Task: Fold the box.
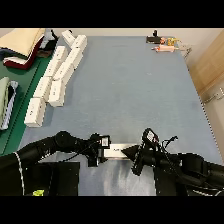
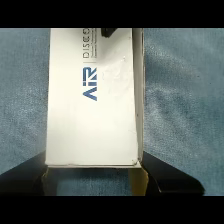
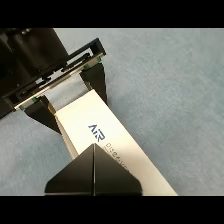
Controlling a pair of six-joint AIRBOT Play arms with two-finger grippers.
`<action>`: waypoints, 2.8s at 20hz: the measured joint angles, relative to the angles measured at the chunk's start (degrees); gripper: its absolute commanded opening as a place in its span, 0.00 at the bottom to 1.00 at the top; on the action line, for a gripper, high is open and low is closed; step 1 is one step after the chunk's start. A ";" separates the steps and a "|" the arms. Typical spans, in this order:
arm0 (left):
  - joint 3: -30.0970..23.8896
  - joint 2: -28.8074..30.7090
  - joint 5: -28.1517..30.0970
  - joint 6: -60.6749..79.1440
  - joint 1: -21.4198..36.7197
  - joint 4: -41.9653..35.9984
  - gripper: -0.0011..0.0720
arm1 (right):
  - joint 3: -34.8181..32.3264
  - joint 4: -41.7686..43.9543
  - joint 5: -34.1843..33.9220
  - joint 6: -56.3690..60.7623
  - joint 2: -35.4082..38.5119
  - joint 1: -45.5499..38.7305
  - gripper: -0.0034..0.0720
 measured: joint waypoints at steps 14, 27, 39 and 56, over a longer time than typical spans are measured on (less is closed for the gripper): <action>0.00 0.00 0.04 0.00 0.00 0.02 0.58 | 33.70 -13.81 -35.74 0.00 -25.75 -26.80 0.05; 0.00 0.02 1.07 0.00 0.02 0.04 0.58 | 44.68 -14.69 -56.78 4.00 -37.46 -34.05 0.05; 0.83 16.61 -0.94 -49.42 10.69 37.13 0.58 | 44.83 -14.53 -58.90 4.94 -37.64 -34.18 0.05; 2.05 26.93 -13.35 -92.76 53.27 69.57 0.58 | 44.83 -14.49 -58.95 4.96 -37.64 -34.18 0.05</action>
